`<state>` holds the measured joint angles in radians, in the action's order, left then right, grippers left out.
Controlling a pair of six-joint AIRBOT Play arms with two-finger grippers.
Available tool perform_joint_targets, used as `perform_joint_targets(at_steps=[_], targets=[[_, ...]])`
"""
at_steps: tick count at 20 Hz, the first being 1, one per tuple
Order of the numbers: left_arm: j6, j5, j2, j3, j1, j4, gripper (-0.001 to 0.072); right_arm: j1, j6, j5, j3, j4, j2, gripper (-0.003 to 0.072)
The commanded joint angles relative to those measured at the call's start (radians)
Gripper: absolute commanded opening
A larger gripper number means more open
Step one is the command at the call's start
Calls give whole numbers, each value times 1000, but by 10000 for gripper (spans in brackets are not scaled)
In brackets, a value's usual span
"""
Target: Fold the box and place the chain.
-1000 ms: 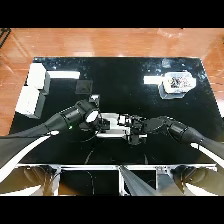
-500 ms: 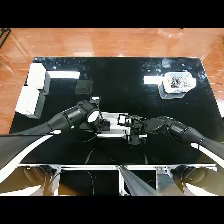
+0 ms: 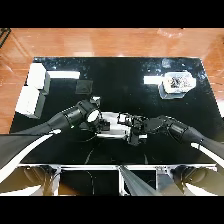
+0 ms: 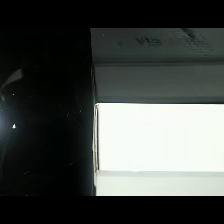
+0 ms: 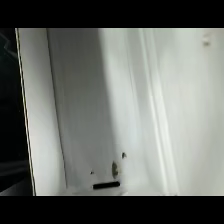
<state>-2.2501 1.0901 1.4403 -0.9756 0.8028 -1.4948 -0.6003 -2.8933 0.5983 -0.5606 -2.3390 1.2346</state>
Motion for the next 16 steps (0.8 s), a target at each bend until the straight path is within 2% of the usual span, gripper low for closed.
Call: perform_joint_targets(at_steps=[1, 6, 9, 13, 16], targets=[[1, 13, -19, 0, 0, -24, 24, 0, 95, 79, -28, 97, -26, 691], [-9, 23, -78, 51, -9, -48, 24, 0, 141, 175, -95, 250, -65, 690], [-9, 43, -87, 92, -9, -42, 24, -7, 132, 165, -99, 242, -65, 690], [-8, -11, -90, 112, -19, -33, 24, -11, 63, 127, -99, 230, -61, 690], [-4, -12, -90, 112, -20, -31, 24, -14, -26, 127, -99, 112, -43, 690]])
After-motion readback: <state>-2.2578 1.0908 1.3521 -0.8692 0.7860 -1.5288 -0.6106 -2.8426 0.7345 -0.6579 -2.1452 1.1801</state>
